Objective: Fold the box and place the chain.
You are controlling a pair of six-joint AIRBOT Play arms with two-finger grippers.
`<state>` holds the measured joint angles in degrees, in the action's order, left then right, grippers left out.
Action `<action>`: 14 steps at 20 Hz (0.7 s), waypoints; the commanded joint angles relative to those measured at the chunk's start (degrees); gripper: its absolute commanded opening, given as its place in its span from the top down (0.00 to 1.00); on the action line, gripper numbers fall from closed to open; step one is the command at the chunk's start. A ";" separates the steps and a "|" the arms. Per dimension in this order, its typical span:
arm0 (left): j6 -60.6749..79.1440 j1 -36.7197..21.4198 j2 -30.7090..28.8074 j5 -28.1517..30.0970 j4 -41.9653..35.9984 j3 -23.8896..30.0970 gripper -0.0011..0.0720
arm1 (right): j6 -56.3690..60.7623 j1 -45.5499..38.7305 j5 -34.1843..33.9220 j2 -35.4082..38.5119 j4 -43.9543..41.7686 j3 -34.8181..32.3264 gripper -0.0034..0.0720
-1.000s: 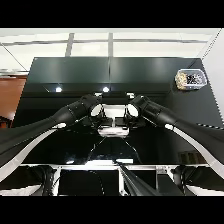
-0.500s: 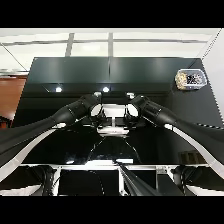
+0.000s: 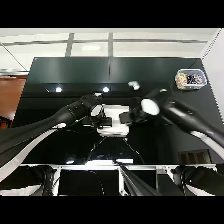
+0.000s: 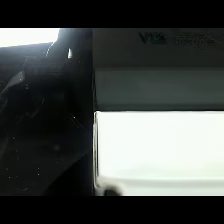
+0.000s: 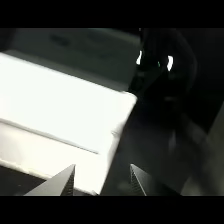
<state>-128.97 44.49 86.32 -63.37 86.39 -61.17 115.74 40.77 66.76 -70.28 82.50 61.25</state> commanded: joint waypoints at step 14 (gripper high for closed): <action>-0.07 -0.02 0.02 -0.09 1.44 0.00 0.95 | 3.56 -52.98 -23.23 -4.11 7.54 4.17 0.01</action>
<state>-129.03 44.49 86.35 -63.42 87.79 -61.17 117.71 -0.67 49.56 -65.56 107.31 60.55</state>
